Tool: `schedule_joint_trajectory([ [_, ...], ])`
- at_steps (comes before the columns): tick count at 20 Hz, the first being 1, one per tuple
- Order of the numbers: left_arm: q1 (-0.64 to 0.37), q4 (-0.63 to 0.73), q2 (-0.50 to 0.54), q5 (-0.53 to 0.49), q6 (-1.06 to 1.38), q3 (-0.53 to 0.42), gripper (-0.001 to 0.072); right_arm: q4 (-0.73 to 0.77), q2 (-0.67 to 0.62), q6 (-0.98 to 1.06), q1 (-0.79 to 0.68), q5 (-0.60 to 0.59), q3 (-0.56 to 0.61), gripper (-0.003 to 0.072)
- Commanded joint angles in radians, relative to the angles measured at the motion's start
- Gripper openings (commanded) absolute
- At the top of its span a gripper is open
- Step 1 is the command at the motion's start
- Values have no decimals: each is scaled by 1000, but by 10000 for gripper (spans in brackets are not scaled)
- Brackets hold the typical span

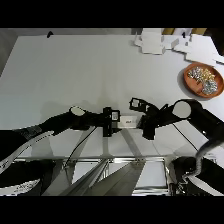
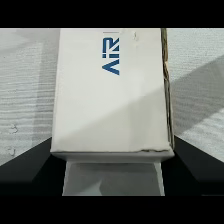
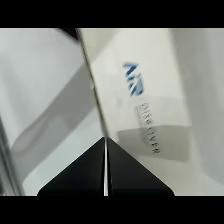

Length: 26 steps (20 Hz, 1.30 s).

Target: Fold the box and place the chain.

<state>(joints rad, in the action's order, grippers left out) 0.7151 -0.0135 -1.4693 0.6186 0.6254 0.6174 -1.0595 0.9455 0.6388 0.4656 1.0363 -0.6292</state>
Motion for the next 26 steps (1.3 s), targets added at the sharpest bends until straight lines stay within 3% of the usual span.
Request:
schedule_joint_trajectory([
  [1,0,-2,0,-1,2,0,139,-161,-140,195,-2,10,-1,16],
  [5,0,-2,0,-1,2,0,139,-473,-215,620,-121,167,0,16],
  [7,0,-2,0,-1,1,0,139,-541,-214,703,-214,253,0,16],
  [10,-1,-2,0,-1,1,0,139,-534,-210,752,-338,257,22,16],
  [14,0,-2,0,-1,2,0,139,-541,-193,776,-510,228,178,16],
  [16,0,-2,0,2,1,0,139,-537,-192,774,-567,239,195,16],
  [26,0,-2,0,6,2,0,139,-536,-192,774,-585,239,195,16],
])
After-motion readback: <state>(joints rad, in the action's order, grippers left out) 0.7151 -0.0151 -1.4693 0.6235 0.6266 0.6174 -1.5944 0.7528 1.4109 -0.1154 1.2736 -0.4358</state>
